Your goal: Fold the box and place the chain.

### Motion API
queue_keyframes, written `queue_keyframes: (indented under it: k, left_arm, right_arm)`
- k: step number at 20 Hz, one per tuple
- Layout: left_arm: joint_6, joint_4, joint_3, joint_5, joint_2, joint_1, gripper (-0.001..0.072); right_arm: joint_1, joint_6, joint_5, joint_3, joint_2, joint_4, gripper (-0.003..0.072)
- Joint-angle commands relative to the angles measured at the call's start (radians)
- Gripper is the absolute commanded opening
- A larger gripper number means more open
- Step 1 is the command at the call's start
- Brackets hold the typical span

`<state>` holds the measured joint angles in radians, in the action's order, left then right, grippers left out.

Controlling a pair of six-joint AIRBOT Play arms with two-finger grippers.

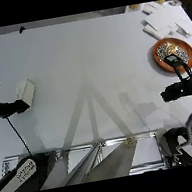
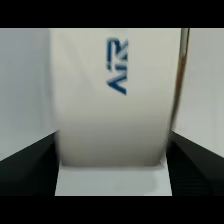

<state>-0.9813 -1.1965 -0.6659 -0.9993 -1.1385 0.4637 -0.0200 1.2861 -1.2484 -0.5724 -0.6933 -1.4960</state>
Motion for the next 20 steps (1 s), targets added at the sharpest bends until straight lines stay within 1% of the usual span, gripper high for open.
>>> queue_keyframes:
  k: [1, 4, 7, 10, 13, 15, 17, 20]
  left_arm:
    - [-0.037, -0.035, 0.009, 0.006, 0.024, 0.002, 0.0700]
    - [-0.037, -0.038, 0.009, -0.008, 0.108, 0.002, 0.0695]
    - [-0.037, -0.019, 0.009, -0.011, 0.240, -0.002, 0.0695]
    - [-0.037, -0.029, 0.009, -0.011, 0.381, -0.049, 0.0695]
    - [-0.037, -0.035, 0.009, -0.011, 0.481, -0.111, 0.0694]
    - [-0.037, -0.040, 0.009, -0.016, 0.511, -0.144, 0.0694]
    - [-0.037, -0.040, 0.010, -0.029, 0.510, -0.164, 0.0694]
    - [-0.037, -0.043, 0.010, -0.028, 0.501, -0.168, 0.0694]
  right_arm:
    - [-0.001, 0.000, 0.000, -0.001, -0.001, 0.000, 0.0018]
    - [-0.001, 0.000, 0.000, -0.001, -0.001, 0.000, 0.0018]
    - [-0.001, 0.000, 0.000, -0.001, -0.001, 0.000, 0.0018]
    - [-0.001, 0.000, 0.000, -0.001, -0.001, 0.000, 0.0018]
    - [-0.001, 0.000, 0.000, -0.001, -0.001, 0.000, 0.0018]
    - [-0.001, 0.000, 0.000, -0.001, -0.001, 0.000, 0.0018]
    - [-0.001, 0.000, 0.000, -0.001, -0.001, 0.000, 0.0018]
    - [-0.001, 0.000, 0.000, -0.001, -0.001, 0.000, 0.0018]
